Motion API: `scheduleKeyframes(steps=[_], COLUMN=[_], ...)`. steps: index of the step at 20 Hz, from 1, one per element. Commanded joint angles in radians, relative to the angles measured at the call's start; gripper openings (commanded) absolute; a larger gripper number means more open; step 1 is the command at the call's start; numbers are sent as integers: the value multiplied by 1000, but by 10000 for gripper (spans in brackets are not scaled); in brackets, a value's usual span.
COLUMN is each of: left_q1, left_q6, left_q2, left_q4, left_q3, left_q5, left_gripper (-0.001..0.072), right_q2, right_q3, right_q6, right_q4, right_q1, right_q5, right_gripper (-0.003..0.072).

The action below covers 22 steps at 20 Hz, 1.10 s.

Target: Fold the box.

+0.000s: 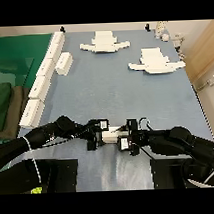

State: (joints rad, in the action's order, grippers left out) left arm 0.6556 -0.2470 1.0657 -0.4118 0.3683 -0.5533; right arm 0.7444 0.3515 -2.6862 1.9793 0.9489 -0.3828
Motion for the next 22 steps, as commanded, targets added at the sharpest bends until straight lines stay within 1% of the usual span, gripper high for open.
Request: scheduleKeyframes(steps=[1, 3, 4, 5, 6, 7, 8, 9, 10, 11, 13, 14, 15, 22], left_q1=[-1, -1, -1, -1, -1, -1, -1, -1, -1, -1, -1, -1, -1, -1], left_q6=[1, 1, 1, 1, 1, 1, 1, 1, 1, 1, 1, 1, 1, 1], left_q2=[0, 0, 0, 0, 0, 0, 0, 0, 0, 0, 0, 0, 0, 0], left_q4=[0, 0, 0, 1, 0, 0, 0, 1, 0, 0, 0, 1, 0, 1], left_q3=[0, 0, 0, 0, 0, 0, 0, 0, 0, 0, 1, 0, 0, 1], left_q5=[2, 2, 2, 2, 2, 2, 2, 2, 2, 2, 1, 2, 2, 2], left_gripper=[459, 459, 459, 459, 459, 459, 459, 459, 459, 459, 459, 459, 459, 459], right_q2=[-37, -78, -99, -123, -145, -160, -169, -172, -172, -172, -172, -172, -172, -170], right_q3=[0, 0, 0, 0, 0, 0, -3, -11, -34, -67, -143, -174, -195, -267], right_q6=[0, 6, 49, 155, 305, 434, 548, 628, 696, 740, 756, 761, 771, 814], right_q4=[19, 74, 101, 105, 104, 105, 105, 105, 105, 117, 193, 202, 202, 202], right_q1=[1, 0, -3, -7, -13, -19, -31, -40, -44, -44, -28, -15, -5, 64], right_q5=[0, 0, 0, 0, 0, 0, 0, 7, 46, 111, 266, 326, 358, 391], right_gripper=[470, 470, 470, 468, 447, 360, 200, 20, 3, 2, 2, 2, 2, 2])
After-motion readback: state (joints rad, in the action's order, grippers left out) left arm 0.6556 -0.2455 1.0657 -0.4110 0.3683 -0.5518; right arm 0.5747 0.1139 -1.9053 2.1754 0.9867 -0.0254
